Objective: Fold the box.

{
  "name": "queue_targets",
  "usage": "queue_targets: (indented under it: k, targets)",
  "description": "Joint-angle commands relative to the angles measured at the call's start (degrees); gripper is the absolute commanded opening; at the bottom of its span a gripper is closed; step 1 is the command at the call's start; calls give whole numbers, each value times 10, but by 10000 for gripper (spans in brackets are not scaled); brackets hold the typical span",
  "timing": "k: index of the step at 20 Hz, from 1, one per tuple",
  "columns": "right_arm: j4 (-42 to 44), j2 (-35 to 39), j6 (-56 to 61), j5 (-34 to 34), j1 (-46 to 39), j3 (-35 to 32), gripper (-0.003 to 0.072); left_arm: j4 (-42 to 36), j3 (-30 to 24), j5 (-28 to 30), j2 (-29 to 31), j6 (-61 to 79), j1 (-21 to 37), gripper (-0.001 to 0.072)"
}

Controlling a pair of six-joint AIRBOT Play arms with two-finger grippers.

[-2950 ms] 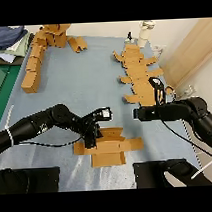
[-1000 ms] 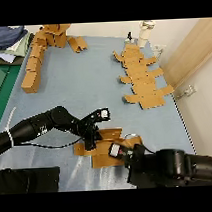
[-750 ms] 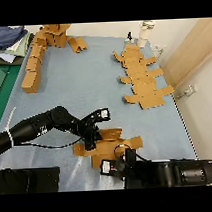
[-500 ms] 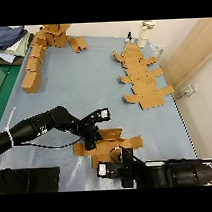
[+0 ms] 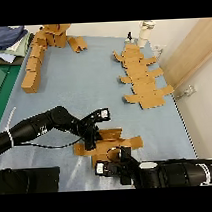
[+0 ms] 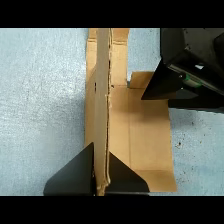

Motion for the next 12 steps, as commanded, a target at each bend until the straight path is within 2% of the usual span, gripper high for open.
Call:
queue_targets:
  k: [1, 4, 9, 12]
  targets:
    - [-19, -2, 34, -11, 1, 1, 375, 0, 0, 0, 0, 0, 0, 13]
    - [-48, 4, 56, -39, 1, 8, 375, 0, 0, 0, 0, 0, 0, 13]
    - [-52, 52, 60, -49, 1, 15, 375, 0, 0, 0, 0, 0, 0, 13]
    - [-94, 75, 117, -55, 0, 14, 375, 0, 0, 0, 0, 0, 0, 12]
